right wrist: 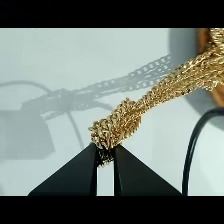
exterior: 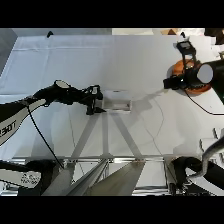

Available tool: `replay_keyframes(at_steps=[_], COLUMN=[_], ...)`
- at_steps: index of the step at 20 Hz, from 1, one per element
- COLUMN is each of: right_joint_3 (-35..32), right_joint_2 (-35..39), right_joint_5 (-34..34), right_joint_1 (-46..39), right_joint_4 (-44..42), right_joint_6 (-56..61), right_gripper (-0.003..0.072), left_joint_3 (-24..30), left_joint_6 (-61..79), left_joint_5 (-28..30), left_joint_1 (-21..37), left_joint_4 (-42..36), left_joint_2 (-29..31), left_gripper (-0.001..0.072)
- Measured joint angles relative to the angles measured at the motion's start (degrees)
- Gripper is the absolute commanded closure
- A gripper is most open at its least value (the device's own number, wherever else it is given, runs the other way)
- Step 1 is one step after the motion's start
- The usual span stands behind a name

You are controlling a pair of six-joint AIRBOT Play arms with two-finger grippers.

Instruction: Fold the box and place the chain.

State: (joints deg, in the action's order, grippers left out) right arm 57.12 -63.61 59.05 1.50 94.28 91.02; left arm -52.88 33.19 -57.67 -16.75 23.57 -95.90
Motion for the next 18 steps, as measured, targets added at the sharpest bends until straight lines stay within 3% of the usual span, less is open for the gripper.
replay_keyframes(at_steps=[9,18], right_joint_3=[-3.5,-3.7], right_joint_2=[3.0,3.0], right_joint_5=[1.0,-6.9], right_joint_1=[17.8,28.3], right_joint_4=[0.1,0.1], right_joint_6=[0.7,9.5], right_gripper=[0.0679,0.0679], left_joint_3=[0.0,0.0], left_joint_6=[0.0,0.0], left_joint_5=[0.0,0.0], left_joint_1=[0.0,0.0], left_joint_4=[0.0,0.0], left_joint_2=[0.0,0.0], left_gripper=[0.0392,0.0392])
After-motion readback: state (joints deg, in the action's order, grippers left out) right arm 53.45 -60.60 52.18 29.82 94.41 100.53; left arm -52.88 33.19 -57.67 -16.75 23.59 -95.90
